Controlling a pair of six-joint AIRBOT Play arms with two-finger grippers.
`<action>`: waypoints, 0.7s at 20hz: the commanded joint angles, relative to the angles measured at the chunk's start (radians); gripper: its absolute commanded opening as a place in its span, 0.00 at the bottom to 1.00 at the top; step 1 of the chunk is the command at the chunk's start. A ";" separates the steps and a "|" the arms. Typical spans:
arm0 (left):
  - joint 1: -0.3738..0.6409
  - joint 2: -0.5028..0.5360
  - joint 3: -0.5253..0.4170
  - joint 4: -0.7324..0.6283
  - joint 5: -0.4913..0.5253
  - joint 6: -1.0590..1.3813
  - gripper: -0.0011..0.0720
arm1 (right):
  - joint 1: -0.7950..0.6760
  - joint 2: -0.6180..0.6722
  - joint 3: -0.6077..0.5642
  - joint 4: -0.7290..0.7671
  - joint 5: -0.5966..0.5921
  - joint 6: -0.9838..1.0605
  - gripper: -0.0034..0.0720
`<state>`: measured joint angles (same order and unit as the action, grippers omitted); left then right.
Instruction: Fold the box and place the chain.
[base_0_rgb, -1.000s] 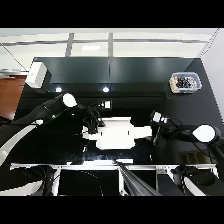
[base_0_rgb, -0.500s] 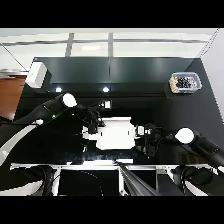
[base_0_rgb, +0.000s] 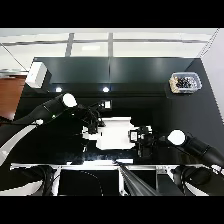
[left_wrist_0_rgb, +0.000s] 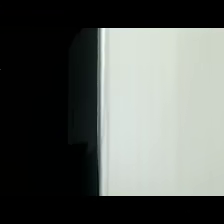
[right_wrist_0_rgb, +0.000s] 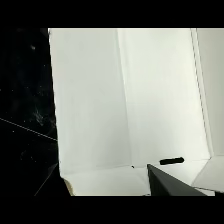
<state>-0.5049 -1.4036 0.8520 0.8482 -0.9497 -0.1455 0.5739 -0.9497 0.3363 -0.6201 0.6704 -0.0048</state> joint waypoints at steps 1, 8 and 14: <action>0.000 -0.001 -0.001 0.001 0.001 0.000 0.05 | 0.007 -0.005 0.022 0.025 -0.023 -0.014 0.90; 0.000 -0.001 -0.001 0.002 0.000 0.000 0.05 | -0.066 -0.006 0.113 0.026 -0.020 0.046 0.90; 0.000 -0.001 0.000 0.004 0.001 0.000 0.05 | -0.143 -0.017 0.145 0.030 0.026 0.080 0.89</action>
<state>-0.5049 -1.4036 0.8520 0.8513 -0.9482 -0.1455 0.4587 -0.9581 0.4679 -0.5938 0.6743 0.0547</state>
